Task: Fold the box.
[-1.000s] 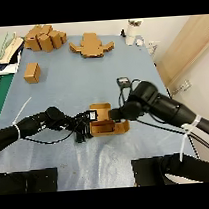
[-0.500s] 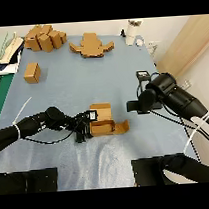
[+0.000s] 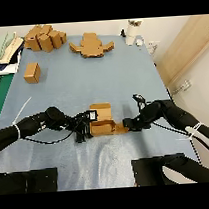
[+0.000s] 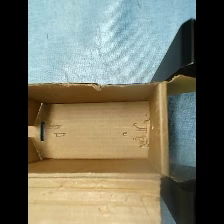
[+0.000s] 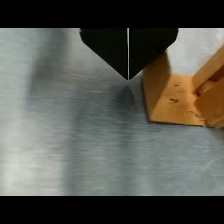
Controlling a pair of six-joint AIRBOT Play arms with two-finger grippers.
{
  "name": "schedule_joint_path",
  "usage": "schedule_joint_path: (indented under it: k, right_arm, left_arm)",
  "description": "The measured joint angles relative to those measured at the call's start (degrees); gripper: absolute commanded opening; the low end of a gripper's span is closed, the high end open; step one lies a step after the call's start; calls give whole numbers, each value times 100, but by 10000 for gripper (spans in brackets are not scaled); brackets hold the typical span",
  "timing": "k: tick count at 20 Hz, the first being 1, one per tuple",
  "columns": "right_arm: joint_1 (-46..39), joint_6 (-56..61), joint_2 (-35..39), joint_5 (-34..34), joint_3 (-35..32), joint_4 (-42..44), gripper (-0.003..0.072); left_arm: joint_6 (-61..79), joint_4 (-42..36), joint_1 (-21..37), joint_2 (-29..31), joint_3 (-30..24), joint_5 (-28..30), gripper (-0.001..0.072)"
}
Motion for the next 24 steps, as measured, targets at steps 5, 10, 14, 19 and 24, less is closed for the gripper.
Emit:
schedule_joint_path:
  k: [5,10,14,19,24]
  right_arm:
    - [-50,-682,0,271,-192,730,4]
    - [-59,-866,98,225,-68,968,4]
    - [-57,-907,323,140,4,1003,6]
    - [-55,-927,463,59,24,1279,186]
    - [-55,-955,496,59,28,1569,303]
  left_arm:
    - [-2,2,2,2,0,0,468]
    - [-2,2,2,2,0,0,468]
    - [-2,0,2,2,0,0,468]
    - [-2,2,0,0,0,0,468]
    - [-2,0,2,2,0,0,468]
